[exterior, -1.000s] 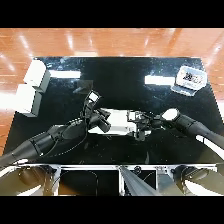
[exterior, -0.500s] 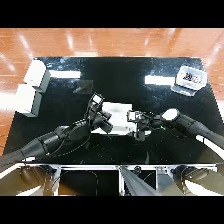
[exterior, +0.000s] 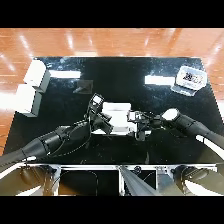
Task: Fold the box and place the chain.
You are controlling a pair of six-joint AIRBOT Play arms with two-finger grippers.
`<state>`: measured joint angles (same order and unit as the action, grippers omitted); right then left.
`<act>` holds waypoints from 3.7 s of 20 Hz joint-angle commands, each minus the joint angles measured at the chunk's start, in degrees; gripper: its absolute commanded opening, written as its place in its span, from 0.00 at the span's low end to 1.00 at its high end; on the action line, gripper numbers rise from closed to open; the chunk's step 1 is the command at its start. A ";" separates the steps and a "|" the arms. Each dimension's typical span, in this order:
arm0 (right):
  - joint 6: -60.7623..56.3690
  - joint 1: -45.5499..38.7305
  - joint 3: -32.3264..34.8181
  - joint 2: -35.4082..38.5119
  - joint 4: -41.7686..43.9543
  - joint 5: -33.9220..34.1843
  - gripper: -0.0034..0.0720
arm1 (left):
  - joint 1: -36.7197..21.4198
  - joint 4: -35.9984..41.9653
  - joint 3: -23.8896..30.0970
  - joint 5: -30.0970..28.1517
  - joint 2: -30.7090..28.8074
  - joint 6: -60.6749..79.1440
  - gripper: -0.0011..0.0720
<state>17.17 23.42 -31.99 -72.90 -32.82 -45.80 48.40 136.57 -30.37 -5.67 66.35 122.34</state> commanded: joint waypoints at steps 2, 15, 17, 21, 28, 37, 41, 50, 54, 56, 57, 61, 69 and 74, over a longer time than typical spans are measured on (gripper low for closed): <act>0.02 0.04 0.02 0.00 0.20 0.00 0.87 | 0.00 0.02 0.00 -2.40 0.04 -1.14 0.04; 0.02 0.04 0.02 0.00 0.20 -0.02 0.87 | -2.45 -15.39 -3.15 -9.46 -7.91 -2.14 0.04; 0.02 0.04 0.02 0.00 0.20 -0.02 0.87 | -6.91 -19.74 -3.15 -16.37 -12.02 -2.14 0.04; 0.00 0.02 0.02 0.00 0.24 -0.07 0.88 | -23.78 -25.22 -3.15 -32.17 -19.43 -0.31 0.05; -0.07 0.02 0.02 0.00 0.22 -0.33 0.88 | -35.17 -6.78 -3.17 -55.17 -17.59 40.09 0.05; -0.35 0.02 0.02 0.00 0.24 -0.02 0.87 | -20.39 -8.81 -3.17 -42.14 -9.53 45.68 0.90; -0.31 0.04 0.02 0.00 0.17 -0.04 0.87 | -18.32 -13.92 -3.19 -37.46 -5.64 45.81 0.89; -0.31 0.04 0.02 0.00 -0.02 -0.11 0.88 | -18.67 -12.31 -3.21 -33.92 0.55 42.97 0.87; -0.31 0.04 0.02 0.00 0.00 -0.09 0.87 | -18.62 -11.13 -3.21 -34.34 0.70 43.10 0.82; -0.31 0.04 0.02 0.00 0.00 -0.09 0.87 | -18.47 -9.79 -3.21 -34.16 0.70 43.12 0.77; -0.33 0.04 0.02 0.00 0.00 -0.07 0.87 | -18.14 -9.42 -3.21 -34.16 0.72 43.15 0.77; -0.33 0.04 0.02 0.00 0.00 -0.07 0.87 | -16.17 -9.38 -3.21 -33.53 0.74 43.10 0.72; -0.33 0.04 0.02 0.00 0.00 -0.07 0.87 | -15.72 -7.45 -3.21 -33.57 1.36 43.12 0.58; -0.31 0.04 0.02 0.00 0.00 -0.07 0.87 | -14.86 -5.33 -3.21 -32.96 1.64 43.63 0.58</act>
<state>16.86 23.42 -31.99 -72.90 -32.86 -45.84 33.08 129.95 -33.54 -38.87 67.77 165.47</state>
